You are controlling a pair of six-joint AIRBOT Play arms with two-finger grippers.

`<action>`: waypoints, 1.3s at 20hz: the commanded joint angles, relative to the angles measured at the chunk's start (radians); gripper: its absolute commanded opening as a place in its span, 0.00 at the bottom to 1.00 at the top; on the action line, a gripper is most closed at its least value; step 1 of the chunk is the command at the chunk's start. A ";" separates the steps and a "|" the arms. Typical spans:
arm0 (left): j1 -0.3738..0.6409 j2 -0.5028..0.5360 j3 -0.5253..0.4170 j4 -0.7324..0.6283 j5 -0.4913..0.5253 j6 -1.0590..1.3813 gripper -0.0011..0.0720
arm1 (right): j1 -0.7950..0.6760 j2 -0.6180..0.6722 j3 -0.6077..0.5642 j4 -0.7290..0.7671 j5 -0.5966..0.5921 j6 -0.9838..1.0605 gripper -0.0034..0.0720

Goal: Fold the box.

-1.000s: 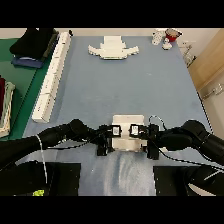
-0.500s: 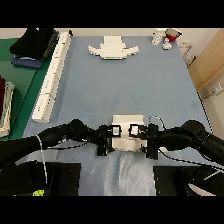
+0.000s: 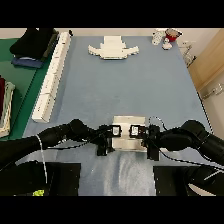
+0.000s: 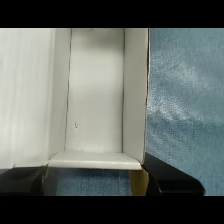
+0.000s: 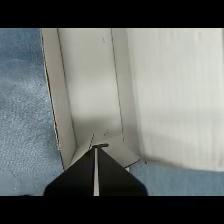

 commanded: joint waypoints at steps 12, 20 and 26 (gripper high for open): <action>0.000 -0.001 0.000 0.001 0.000 0.001 0.74 | -0.004 0.103 0.000 -0.017 -0.129 0.072 0.43; 0.000 -0.001 0.000 0.001 0.000 0.001 0.74 | -0.006 0.101 -0.003 -0.203 -0.063 0.034 0.56; 0.000 -0.001 0.000 0.001 0.000 0.001 0.74 | -0.004 -0.009 -0.003 -0.122 0.000 -0.010 0.56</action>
